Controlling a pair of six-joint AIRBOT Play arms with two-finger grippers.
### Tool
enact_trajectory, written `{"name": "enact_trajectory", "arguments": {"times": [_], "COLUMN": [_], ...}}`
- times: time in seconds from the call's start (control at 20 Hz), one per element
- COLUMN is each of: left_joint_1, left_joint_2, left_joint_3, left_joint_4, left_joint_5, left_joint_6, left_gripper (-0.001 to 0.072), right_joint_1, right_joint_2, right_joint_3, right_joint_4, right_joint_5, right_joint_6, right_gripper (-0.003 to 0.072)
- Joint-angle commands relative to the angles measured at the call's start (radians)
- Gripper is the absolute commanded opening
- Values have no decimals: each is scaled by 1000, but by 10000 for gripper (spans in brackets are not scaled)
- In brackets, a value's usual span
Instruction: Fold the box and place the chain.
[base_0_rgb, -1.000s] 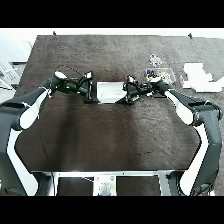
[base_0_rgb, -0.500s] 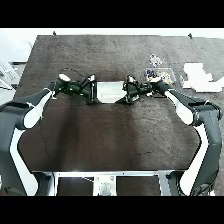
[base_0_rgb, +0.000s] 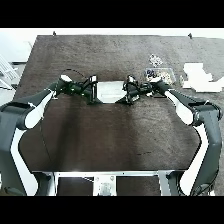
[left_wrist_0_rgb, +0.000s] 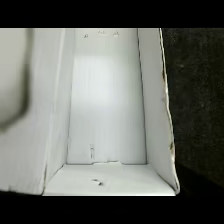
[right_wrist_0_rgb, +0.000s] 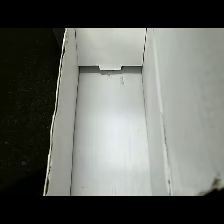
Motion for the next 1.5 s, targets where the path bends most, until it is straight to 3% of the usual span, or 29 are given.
{"name": "enact_trajectory", "arguments": {"times": [0.0, 1.45], "left_joint_1": [0, 0], "left_joint_2": [0, -17], "left_joint_3": [0, -2], "left_joint_4": [0, -48], "left_joint_5": [3, 12], "left_joint_6": [1, 27], "left_gripper": [656, 676], "right_joint_1": [0, 0], "right_joint_2": [0, 0], "right_joint_3": [0, 0], "right_joint_4": [0, 0], "right_joint_5": [1, 1], "right_joint_6": [0, 0], "right_gripper": [581, 581]}}
